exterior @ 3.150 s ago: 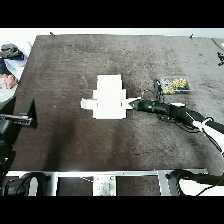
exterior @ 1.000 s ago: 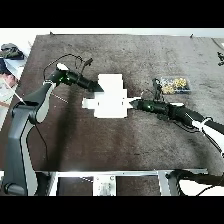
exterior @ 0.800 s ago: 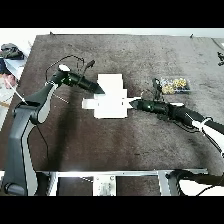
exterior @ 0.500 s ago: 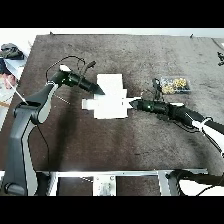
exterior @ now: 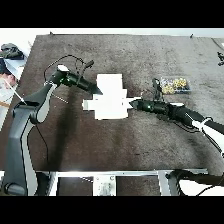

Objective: Fold the box and place the chain.

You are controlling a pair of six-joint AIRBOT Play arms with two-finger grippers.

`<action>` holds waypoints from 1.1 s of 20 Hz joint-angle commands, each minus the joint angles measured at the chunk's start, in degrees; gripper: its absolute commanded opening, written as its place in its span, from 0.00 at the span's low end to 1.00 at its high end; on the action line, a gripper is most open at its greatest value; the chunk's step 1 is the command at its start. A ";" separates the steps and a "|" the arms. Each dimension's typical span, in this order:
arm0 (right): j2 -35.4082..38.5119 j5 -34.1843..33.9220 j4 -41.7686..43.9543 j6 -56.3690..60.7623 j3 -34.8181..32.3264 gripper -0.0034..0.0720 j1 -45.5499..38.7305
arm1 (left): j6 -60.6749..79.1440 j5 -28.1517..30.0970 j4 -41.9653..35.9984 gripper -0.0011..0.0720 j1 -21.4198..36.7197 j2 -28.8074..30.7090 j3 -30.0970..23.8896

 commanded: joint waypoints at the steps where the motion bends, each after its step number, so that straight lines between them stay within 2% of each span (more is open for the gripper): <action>1: 0.04 0.02 0.02 -0.24 0.04 0.07 0.04 | 1.22 0.31 0.37 0.03 0.00 0.00 0.07; 2: 0.17 0.02 0.00 -1.09 0.04 0.36 -0.04 | 1.90 0.33 0.37 0.03 0.02 0.00 0.07; 3: 0.63 0.02 -0.44 -1.07 0.04 0.59 -0.46 | 3.30 0.20 0.37 0.03 0.00 0.00 0.07; 4: 1.49 0.02 -1.53 -1.05 0.04 0.49 -1.29 | 4.92 0.04 0.35 0.03 0.00 0.00 0.07; 5: 2.60 0.07 -2.12 -1.03 0.04 0.47 -2.58 | 7.15 -0.22 0.35 0.03 0.00 0.02 0.07; 11: 9.73 4.35 -2.14 -0.81 0.02 0.47 -12.57 | 26.10 -0.09 0.35 0.03 0.00 0.07 0.07; 19: 10.25 4.50 -4.39 -0.83 -0.04 0.47 -12.85 | 41.79 2.99 0.37 0.02 0.00 0.13 0.07; 22: 10.21 4.09 -5.14 -0.83 -0.04 0.47 -12.85 | 43.63 6.47 0.37 0.02 0.26 0.17 0.07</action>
